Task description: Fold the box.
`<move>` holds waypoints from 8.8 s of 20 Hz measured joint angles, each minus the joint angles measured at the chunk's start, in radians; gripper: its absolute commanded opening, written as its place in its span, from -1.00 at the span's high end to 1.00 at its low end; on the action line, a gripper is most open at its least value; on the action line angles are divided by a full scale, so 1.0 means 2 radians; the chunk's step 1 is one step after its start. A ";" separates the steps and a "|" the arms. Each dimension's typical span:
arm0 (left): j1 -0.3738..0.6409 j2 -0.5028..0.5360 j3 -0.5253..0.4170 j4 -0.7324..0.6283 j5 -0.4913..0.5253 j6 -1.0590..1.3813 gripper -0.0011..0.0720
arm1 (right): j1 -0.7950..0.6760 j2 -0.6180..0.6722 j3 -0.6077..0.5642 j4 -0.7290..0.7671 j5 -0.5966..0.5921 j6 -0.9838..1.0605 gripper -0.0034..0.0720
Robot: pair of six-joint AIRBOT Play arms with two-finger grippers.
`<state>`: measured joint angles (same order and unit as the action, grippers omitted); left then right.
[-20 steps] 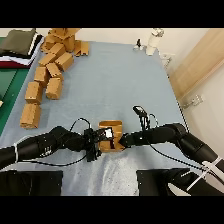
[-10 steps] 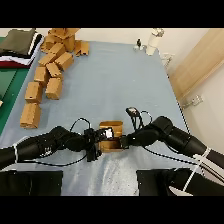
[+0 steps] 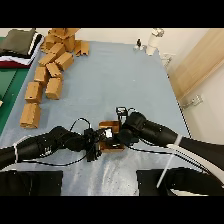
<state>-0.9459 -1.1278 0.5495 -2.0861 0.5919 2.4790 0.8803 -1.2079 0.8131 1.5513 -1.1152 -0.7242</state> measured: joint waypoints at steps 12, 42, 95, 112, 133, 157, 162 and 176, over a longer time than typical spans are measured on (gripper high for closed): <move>0.000 0.000 -0.001 0.001 0.002 0.001 -0.31 | 0.006 -0.039 0.019 -0.024 -0.023 0.048 0.45; 0.000 0.000 0.000 0.000 0.000 0.000 -0.31 | 0.005 0.091 0.020 -0.050 -0.102 0.061 0.15; -0.001 0.000 0.000 0.000 0.000 0.000 -0.31 | -0.068 0.232 -0.170 0.258 0.180 -0.842 0.90; -0.001 0.000 0.000 0.000 0.000 0.000 -0.31 | -0.056 0.278 -0.177 0.217 0.169 -0.881 -0.31; -0.001 0.000 0.000 0.000 0.000 0.000 -0.31 | -0.027 0.230 -0.190 0.175 0.236 -1.047 -0.67; 0.000 0.000 0.000 0.000 -0.001 -0.001 -0.31 | -0.022 0.250 -0.194 0.166 0.255 -1.048 0.02; 0.000 0.000 0.000 0.000 0.000 0.000 -0.31 | -0.022 0.258 -0.194 0.158 0.281 -1.048 0.02; 0.000 0.000 0.000 0.000 0.000 0.000 -0.31 | -0.006 0.239 -0.194 0.154 0.281 -1.046 0.02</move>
<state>-0.9466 -1.1278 0.5499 -2.0861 0.5922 2.4794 0.8692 -0.7296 0.4244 1.8599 -0.5537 -2.8166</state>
